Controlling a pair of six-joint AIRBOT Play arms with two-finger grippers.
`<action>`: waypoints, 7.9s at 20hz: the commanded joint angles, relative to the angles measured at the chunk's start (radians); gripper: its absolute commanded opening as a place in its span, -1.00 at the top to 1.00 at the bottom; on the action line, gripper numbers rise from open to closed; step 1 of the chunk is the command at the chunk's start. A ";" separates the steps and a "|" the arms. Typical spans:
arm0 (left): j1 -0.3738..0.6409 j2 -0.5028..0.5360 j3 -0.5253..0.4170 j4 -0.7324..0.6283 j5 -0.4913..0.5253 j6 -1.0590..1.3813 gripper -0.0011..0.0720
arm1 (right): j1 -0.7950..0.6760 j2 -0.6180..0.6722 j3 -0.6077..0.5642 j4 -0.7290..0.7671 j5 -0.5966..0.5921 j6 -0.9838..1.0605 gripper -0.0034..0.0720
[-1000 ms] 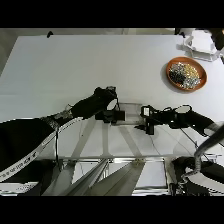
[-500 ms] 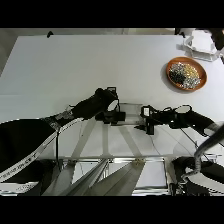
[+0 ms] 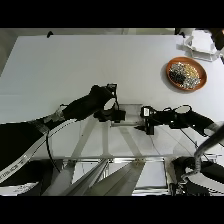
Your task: Fold the box and place the chain.
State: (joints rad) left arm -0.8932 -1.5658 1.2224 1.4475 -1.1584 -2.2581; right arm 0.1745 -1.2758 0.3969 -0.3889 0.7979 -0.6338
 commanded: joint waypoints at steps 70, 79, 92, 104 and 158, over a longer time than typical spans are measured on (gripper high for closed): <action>0.361 0.085 -0.478 -0.932 0.308 2.573 -0.96 | 0.000 0.000 0.000 0.001 -0.001 0.000 0.00; 0.326 0.078 -0.478 -0.956 0.303 2.572 -0.96 | 0.000 0.000 0.000 0.001 -0.002 0.000 0.00; 0.309 0.019 -0.484 -1.013 0.355 2.573 -0.92 | 0.000 0.000 0.000 0.001 -0.002 0.000 0.00; 0.336 0.043 -0.528 -1.017 0.362 2.573 -0.92 | 0.000 0.000 0.000 0.001 -0.001 0.000 0.00; 0.338 0.042 -0.528 -1.024 0.377 2.566 0.09 | 0.000 0.000 0.000 0.001 0.024 0.001 0.00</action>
State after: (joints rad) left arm -0.5552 -1.5230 0.6949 0.4232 -0.7826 0.3077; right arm 0.1741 -1.2758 0.3969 -0.3882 0.8139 -0.6334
